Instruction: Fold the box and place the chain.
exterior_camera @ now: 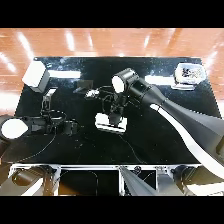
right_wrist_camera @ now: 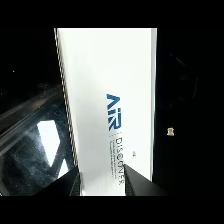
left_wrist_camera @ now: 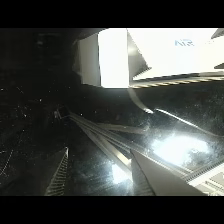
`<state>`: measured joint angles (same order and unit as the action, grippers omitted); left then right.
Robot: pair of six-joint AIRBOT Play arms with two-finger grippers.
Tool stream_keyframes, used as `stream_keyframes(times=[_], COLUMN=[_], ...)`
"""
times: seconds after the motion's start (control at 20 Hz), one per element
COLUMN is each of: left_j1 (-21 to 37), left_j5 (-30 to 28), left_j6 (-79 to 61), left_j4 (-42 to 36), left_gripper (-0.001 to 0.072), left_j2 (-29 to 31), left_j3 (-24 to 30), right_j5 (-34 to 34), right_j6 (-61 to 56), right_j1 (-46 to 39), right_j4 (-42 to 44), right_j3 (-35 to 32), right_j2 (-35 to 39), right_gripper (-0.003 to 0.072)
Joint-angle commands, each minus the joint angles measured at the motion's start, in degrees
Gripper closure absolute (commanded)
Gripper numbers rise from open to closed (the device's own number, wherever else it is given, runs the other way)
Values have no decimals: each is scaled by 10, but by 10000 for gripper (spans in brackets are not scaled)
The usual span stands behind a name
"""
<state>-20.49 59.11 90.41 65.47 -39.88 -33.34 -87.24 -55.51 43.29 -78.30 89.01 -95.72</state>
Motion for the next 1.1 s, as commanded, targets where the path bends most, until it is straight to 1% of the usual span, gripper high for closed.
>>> stream_keyframes(times=[0.0, 1.05], left_j1=[0, 0], left_j5=[0, -2], left_j6=[0, 0], left_j4=[0, -2], left_gripper=[205, 205], left_j2=[0, 0], left_j3=[0, 0], right_j5=[-2, -15], right_j6=[-3, -29], right_j1=[0, 0], right_j4=[0, 6], right_j3=[0, 0], right_j2=[0, 0], right_gripper=[355, 355])
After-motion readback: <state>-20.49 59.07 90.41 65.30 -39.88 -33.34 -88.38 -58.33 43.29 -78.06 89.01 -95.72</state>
